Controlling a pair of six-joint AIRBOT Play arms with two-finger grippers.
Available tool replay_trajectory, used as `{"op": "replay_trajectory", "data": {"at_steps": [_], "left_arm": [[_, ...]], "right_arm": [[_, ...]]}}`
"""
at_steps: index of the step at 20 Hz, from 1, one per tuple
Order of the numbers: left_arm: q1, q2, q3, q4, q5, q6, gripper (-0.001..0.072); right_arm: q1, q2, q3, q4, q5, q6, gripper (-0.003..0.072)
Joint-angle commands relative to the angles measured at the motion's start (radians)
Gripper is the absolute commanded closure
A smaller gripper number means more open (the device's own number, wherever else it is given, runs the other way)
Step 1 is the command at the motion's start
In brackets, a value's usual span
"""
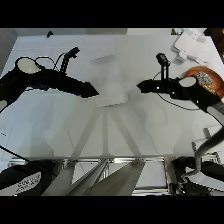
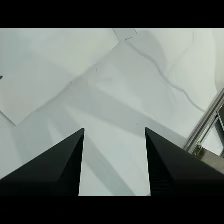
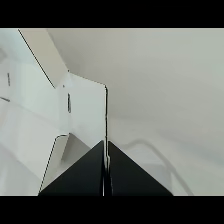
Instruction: Fold the box and place the chain.
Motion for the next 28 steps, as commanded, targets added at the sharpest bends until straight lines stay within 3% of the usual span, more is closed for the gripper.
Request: {"op": "replay_trajectory", "data": {"at_steps": [1, 6, 14, 28], "left_arm": [[-0.001, 0.001, 0.001, 0.0, 0.0, 0.0, 0.0308], [-0.001, 0.001, 0.001, 0.0, 0.0, 0.0, 0.0308], [-0.001, 0.001, 0.001, 0.0, 0.0, 0.0, 0.0308], [-0.001, 0.001, 0.001, 0.0, 0.0, 0.0, 0.0308]], "right_arm": [[0.001, 0.064, -0.153, 0.152, -0.163, -0.018, 0.0681], [0.001, 0.063, -0.188, 0.192, -0.178, -0.057, 0.068], [0.001, 0.049, -0.187, 0.025, -0.146, -0.056, 0.0677], [0.001, 0.049, -0.187, 0.024, -0.148, -0.056, 0.0675]]}}
